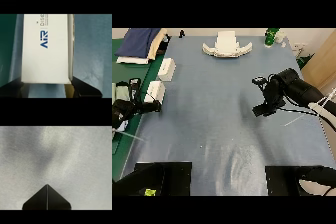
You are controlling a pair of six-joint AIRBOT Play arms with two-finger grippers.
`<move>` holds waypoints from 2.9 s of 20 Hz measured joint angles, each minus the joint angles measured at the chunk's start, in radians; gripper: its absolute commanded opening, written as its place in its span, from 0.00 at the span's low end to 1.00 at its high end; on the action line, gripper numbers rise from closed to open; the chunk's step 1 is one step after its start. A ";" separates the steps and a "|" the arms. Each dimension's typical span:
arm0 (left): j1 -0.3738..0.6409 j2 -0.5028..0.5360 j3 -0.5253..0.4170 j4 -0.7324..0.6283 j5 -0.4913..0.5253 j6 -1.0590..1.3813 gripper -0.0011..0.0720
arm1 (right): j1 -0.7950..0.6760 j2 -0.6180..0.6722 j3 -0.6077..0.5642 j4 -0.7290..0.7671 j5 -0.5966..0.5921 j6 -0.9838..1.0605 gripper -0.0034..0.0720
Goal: Fold the box.
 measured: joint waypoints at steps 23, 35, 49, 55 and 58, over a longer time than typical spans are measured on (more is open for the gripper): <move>-0.084 -0.685 0.786 -0.016 -0.161 -0.110 0.62 | 0.000 0.000 0.000 0.000 0.000 0.000 0.05; -0.076 -0.670 0.804 -0.006 -0.225 -0.119 0.98 | 0.000 0.000 0.000 0.000 0.000 0.000 0.05; -0.058 -0.300 0.914 0.064 -0.937 -0.263 0.03 | 0.000 0.000 0.000 0.000 0.000 0.000 0.05; -0.364 -0.099 0.663 0.062 -0.816 -0.299 0.03 | 0.000 0.000 0.000 0.000 0.000 0.000 0.05; -0.540 -0.013 0.491 0.066 -0.681 -0.328 0.03 | 0.000 0.000 0.000 0.000 0.000 0.000 0.05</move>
